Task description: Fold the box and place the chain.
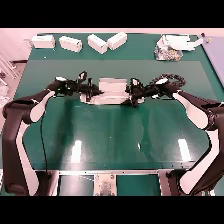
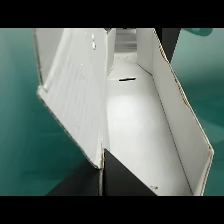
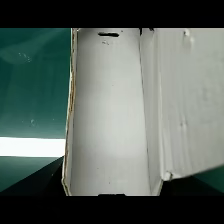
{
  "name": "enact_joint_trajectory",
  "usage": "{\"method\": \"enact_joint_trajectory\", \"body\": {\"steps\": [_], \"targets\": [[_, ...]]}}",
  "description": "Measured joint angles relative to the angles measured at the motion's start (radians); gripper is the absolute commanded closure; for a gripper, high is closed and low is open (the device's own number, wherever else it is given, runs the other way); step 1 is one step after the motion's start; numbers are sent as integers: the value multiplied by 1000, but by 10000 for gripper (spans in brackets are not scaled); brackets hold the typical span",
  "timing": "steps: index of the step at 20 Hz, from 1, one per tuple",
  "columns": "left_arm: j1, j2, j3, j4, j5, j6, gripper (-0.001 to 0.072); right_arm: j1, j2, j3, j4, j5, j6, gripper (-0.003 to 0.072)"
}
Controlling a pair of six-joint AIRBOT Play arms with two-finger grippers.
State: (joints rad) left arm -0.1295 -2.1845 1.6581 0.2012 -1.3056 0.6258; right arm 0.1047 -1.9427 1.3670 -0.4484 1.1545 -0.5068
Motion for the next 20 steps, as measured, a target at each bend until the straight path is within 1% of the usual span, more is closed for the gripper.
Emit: {"method": "enact_joint_trajectory", "body": {"steps": [20], "targets": [[0, 0, 0, 0, 3, 0, 687, 0, -4, 0, 3, 2, -36, 210]]}}
